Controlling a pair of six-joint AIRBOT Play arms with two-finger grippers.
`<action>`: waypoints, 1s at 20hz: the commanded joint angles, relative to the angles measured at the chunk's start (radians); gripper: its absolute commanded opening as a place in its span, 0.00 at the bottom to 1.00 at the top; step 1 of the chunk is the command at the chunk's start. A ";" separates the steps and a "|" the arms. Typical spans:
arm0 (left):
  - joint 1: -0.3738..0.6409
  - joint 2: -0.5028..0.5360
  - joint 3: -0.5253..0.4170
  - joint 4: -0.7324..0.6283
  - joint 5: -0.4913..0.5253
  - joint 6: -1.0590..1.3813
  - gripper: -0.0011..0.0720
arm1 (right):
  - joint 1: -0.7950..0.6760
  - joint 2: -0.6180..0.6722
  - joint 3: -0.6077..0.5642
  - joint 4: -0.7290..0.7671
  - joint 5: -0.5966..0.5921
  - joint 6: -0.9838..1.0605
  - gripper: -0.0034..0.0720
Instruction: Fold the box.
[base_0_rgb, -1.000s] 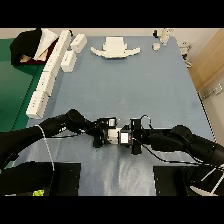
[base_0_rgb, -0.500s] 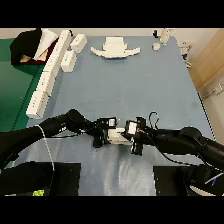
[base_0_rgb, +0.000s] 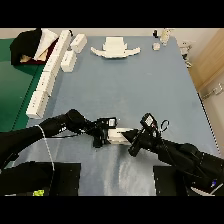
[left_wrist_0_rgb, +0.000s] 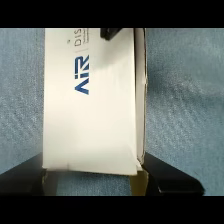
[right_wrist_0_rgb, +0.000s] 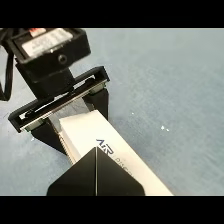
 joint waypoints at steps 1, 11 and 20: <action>0.000 0.000 0.000 0.000 0.000 0.000 0.62 | 0.038 -0.031 -0.042 0.008 0.101 0.040 0.05; 0.000 0.000 0.000 0.000 0.000 0.000 0.62 | 0.050 -0.091 -0.060 0.005 0.089 0.040 0.05; 0.000 0.000 0.000 0.000 0.000 0.000 0.62 | 0.050 -0.132 -0.062 0.005 0.085 0.040 0.05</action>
